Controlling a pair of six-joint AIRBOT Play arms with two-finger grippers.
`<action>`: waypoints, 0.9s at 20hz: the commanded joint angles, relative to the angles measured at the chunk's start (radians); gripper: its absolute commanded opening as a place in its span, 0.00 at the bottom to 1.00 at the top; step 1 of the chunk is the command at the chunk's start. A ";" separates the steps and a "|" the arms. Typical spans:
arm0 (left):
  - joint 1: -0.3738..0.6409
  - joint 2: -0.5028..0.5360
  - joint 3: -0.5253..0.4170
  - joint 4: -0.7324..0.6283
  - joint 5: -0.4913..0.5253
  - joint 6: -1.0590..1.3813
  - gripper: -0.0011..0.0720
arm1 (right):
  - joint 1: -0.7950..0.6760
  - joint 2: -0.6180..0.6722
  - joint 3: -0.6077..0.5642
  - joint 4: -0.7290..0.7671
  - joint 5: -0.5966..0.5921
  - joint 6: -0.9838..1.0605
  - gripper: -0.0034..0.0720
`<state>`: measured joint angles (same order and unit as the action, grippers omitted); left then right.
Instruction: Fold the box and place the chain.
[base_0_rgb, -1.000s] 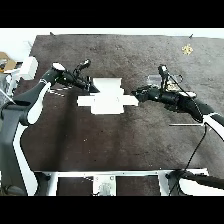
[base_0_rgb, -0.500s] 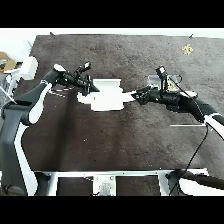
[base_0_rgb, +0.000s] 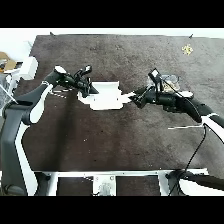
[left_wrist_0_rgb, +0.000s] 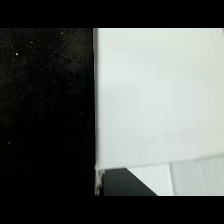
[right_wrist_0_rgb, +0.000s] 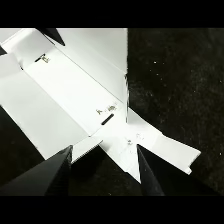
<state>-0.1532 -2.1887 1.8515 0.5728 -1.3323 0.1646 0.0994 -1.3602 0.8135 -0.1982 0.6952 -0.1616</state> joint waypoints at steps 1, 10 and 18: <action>0.000 -0.001 0.000 0.019 0.004 0.000 0.03 | 0.031 0.000 0.000 -0.023 -0.048 -0.105 0.65; 0.000 -0.001 0.000 0.018 -0.002 0.001 0.03 | 0.093 -0.049 0.003 -0.068 -0.040 -0.364 0.85; 0.000 -0.001 0.000 0.018 -0.002 0.001 0.03 | 0.174 -0.161 0.126 -0.302 0.034 -0.319 0.90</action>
<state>-0.1539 -2.1891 1.8515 0.5888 -1.3342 0.1654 0.2504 -1.4841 0.8978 -0.4202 0.7025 -0.4950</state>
